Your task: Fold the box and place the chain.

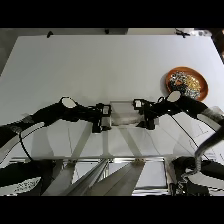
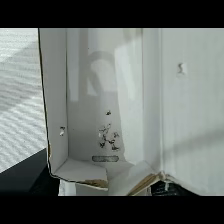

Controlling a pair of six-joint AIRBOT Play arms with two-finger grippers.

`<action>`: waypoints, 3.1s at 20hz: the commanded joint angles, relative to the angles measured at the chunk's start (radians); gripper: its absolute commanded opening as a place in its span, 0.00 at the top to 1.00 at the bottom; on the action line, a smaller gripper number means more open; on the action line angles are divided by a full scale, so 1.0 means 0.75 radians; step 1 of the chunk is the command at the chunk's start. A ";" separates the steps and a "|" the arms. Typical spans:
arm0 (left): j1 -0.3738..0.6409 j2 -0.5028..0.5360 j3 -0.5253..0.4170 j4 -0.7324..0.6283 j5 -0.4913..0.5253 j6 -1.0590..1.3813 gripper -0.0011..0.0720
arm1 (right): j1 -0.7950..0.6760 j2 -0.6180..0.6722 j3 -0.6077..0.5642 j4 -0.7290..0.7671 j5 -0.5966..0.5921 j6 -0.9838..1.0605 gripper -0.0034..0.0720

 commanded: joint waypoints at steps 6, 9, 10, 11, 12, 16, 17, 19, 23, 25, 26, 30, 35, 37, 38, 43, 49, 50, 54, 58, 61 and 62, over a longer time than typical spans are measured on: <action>-0.037 -0.080 0.000 -0.034 0.028 -0.037 0.03 | -0.001 0.001 0.000 0.000 -0.002 -0.002 0.51; -0.037 -0.082 0.000 -0.034 0.029 -0.037 0.09 | -0.001 0.001 0.000 0.000 -0.002 -0.002 0.51; -0.037 -0.084 0.000 -0.034 0.030 -0.037 0.26 | -0.001 0.001 0.000 0.000 -0.002 -0.002 0.51; -0.037 -0.089 0.000 -0.033 0.029 -0.037 0.40 | 0.000 0.001 0.000 0.000 -0.002 -0.002 0.51; -0.037 -0.089 0.000 -0.033 0.030 -0.037 0.45 | 0.000 0.001 0.000 0.000 -0.002 -0.002 0.51; -0.037 -0.089 0.000 -0.033 0.032 -0.037 0.48 | -0.001 0.001 0.000 0.000 -0.002 -0.002 0.51; -0.037 -0.089 0.000 -0.033 0.032 -0.037 0.48 | -0.001 0.001 0.000 0.000 -0.002 -0.002 0.51; -0.037 -0.089 0.000 -0.033 0.032 -0.037 0.48 | 0.000 0.001 0.000 0.000 -0.002 -0.002 0.51; -0.037 -0.089 0.000 -0.033 0.032 -0.037 0.48 | -0.001 0.001 0.000 0.000 -0.002 -0.002 0.51; -0.037 -0.089 0.000 -0.033 0.030 -0.037 0.48 | -0.001 0.001 0.000 0.000 -0.002 -0.002 0.51; -0.037 -0.089 0.000 -0.033 0.030 -0.037 0.48 | 0.000 0.001 0.000 0.000 -0.002 -0.002 0.51; -0.037 -0.089 0.000 -0.033 0.030 -0.037 0.48 | -0.001 0.001 0.000 0.000 -0.001 -0.002 0.51; -0.037 -0.089 0.000 -0.029 0.031 -0.037 0.48 | 0.000 0.001 0.000 0.014 0.007 -0.001 0.51; -0.037 -0.089 0.000 -0.029 0.031 -0.037 0.48 | 0.000 0.001 0.000 0.018 0.016 -0.002 0.51; -0.037 -0.089 0.000 -0.030 0.031 -0.037 0.48 | 0.000 0.001 0.000 0.026 0.023 -0.002 0.51; -0.037 -0.089 0.000 -0.030 0.031 -0.037 0.48 | -0.001 0.002 0.000 0.023 0.034 0.000 0.34; -0.037 -0.089 0.000 -0.030 0.031 -0.037 0.48 | -0.001 0.099 0.000 -0.155 0.037 0.108 0.04; -0.037 -0.089 0.000 -0.029 0.031 -0.037 0.48 | -0.001 0.124 0.000 -0.215 0.038 0.163 0.04; -0.037 -0.089 0.000 -0.030 0.031 -0.037 0.48 | -0.001 0.233 0.001 -0.460 0.034 0.376 0.04; -0.037 -0.089 0.000 -0.030 0.031 -0.037 0.48 | -0.001 0.352 0.001 -0.604 0.043 0.543 0.04; -0.037 -0.089 0.000 -0.030 0.026 -0.037 0.48 | -0.001 0.492 0.001 -0.585 0.078 0.591 0.22; -0.037 -0.089 0.000 -0.030 0.027 -0.037 0.48 | 0.000 0.542 0.001 -0.536 0.078 0.597 0.52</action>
